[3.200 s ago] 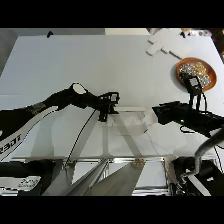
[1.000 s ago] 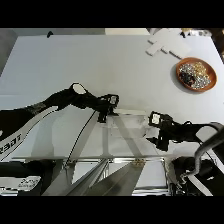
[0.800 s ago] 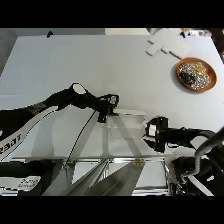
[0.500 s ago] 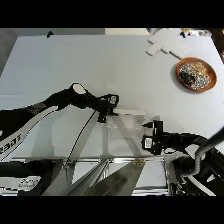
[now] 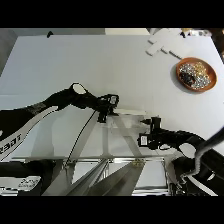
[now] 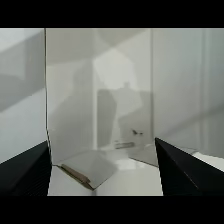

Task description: Fold the box and place the chain.

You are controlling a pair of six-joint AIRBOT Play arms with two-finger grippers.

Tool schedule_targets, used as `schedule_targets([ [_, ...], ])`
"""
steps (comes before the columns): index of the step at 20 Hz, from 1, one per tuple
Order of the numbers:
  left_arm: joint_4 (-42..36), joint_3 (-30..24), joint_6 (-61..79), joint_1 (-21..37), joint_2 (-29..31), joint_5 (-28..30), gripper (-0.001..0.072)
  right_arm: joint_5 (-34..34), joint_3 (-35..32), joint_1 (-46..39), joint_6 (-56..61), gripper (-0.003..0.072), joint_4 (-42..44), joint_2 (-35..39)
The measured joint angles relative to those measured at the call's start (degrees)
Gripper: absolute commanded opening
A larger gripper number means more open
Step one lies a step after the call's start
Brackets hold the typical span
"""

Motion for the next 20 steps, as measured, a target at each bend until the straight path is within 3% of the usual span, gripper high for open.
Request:
schedule_targets([
  [10, 0.0, 0.0, 0.0, 0.0, 0.0, 0.0, 0.0012, 4.2, 4.7, -8.8, -0.1, 0.0695, 5.1, -1.2],
  [20, 0.0, 0.0, 0.0, 0.0, 0.0, 0.0, 0.0012, 10.7, 5.8, -18.1, -13.3, 0.0695, 21.7, -9.5],
])
